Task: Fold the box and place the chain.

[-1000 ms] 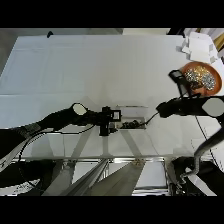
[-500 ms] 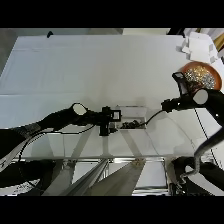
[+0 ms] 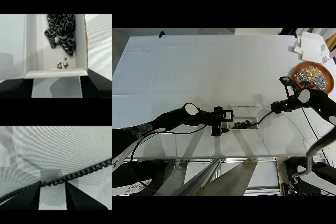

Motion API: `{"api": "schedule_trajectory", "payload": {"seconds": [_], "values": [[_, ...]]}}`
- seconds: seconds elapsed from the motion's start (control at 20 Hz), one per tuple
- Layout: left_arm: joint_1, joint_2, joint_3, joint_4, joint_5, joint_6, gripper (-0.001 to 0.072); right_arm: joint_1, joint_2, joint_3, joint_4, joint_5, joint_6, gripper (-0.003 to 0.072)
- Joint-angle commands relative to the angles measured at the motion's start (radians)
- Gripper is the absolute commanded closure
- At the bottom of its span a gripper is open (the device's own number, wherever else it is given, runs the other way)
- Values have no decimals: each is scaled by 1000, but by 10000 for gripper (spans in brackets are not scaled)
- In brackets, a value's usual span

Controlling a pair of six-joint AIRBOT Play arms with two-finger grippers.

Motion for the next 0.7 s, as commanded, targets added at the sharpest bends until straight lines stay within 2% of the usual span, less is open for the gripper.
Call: {"api": "schedule_trajectory", "payload": {"seconds": [0.0,0.15,0.35,0.65], "values": [[0,0,0,0,0,0,435,0,-26,-2,-1,-1,15,415],[0,0,0,0,0,0,435,0,-24,-2,-1,17,20,645],[0,0,0,0,0,0,435,0,-24,-2,-1,52,20,676],[0,0,0,0,0,0,435,0,12,-2,-2,64,18,677]]}}
